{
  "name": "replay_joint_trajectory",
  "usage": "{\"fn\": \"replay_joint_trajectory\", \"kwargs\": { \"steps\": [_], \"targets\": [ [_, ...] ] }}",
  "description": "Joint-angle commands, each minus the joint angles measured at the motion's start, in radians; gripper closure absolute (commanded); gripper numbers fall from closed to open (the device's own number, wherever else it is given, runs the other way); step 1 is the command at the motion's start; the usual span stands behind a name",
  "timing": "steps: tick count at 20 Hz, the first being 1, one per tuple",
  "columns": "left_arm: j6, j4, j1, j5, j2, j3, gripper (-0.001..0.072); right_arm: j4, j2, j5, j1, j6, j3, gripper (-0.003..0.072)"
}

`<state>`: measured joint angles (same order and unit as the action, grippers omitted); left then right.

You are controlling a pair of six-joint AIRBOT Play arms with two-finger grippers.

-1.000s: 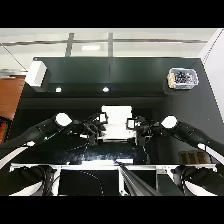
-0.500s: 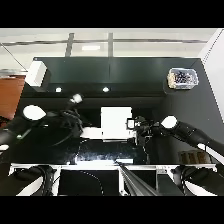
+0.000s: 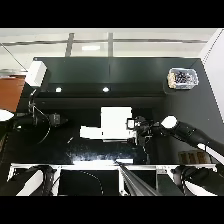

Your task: Fold the box and place the chain.

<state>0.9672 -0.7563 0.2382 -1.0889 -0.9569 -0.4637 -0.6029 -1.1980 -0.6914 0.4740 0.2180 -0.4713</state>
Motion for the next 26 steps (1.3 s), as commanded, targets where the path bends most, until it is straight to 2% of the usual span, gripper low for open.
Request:
{"fn": "replay_joint_trajectory", "kwargs": {
  "steps": [1, 6, 8, 12, 15, 19, 20, 21, 22, 26],
  "targets": [
    [0.174, -0.01, 0.008, -0.068, -0.084, 0.046, 0.0682, 0.0, 0.0, 0.0, 0.001, 0.0, 0.001, 0.0068],
    [0.108, 0.125, -0.072, -0.08, -0.267, 0.049, 0.0683, 0.0, 0.0, 0.001, 0.001, 0.0, 0.001, 0.0068],
    [0.107, 0.139, -0.138, -0.024, -0.303, 0.049, 0.0683, 0.0, 0.0, 0.001, 0.001, -0.001, 0.001, 0.0068],
    [0.11, 0.216, -0.269, 0.064, -0.312, 0.048, 0.0683, 0.0, 0.0, 0.001, 0.001, -0.001, 0.001, 0.0068],
    [0.11, 0.227, -0.325, 0.114, -0.312, 0.048, 0.0682, 0.0, 0.0, 0.001, 0.001, -0.001, 0.001, 0.0068],
    [0.108, 0.226, -0.359, 0.096, -0.312, 0.042, 0.066, 0.0, 0.0, 0.002, 0.001, -0.001, 0.001, 0.0068],
    [0.105, 0.226, -0.362, 0.085, -0.311, 0.037, 0.052, 0.0, 0.0, 0.002, 0.001, -0.001, 0.001, 0.0068],
    [0.105, 0.226, -0.362, 0.083, -0.309, 0.03, 0.0287, 0.0, 0.0, 0.001, 0.001, -0.001, 0.001, 0.0068],
    [0.105, 0.222, -0.362, 0.077, -0.308, 0.021, 0.0179, 0.0, 0.0, 0.002, 0.001, -0.001, 0.001, 0.0068],
    [0.087, 0.216, -0.362, 0.021, -0.307, -0.039, 0.0147, 0.0, 0.0, 0.002, 0.001, -0.001, 0.001, 0.0068]
  ]
}}
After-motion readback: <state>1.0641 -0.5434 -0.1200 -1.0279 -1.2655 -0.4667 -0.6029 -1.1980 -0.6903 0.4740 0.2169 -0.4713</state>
